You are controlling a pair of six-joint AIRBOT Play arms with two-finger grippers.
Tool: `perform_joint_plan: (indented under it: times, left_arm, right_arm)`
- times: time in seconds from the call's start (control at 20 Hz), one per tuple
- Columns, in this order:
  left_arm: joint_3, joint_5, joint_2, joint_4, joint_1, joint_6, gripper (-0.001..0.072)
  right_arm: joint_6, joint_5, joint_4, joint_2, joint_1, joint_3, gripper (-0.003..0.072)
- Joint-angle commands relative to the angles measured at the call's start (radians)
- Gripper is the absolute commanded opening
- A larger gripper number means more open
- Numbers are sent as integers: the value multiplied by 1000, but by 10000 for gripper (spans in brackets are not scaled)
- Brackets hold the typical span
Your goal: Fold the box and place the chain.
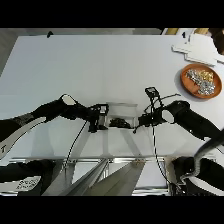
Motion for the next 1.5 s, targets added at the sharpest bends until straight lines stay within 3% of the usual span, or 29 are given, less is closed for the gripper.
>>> perform_joint_plan:
  times: [0.0,0.7,0.85,1.1,1.45]
  left_arm:
    - [1,0,1,0,0,0,153]
    - [1,0,1,0,0,0,153]
    - [1,0,1,0,0,0,153]
    - [1,0,1,0,0,0,153]
    - [1,0,1,0,0,0,153]
  right_arm:
    - [0,0,-2,-1,0,0,287]
    - [20,-15,-2,-1,-1,0,299]
    - [42,12,-3,-1,0,0,369]
    - [96,9,-39,-1,-1,0,368]
    - [30,11,31,-1,-97,0,367]
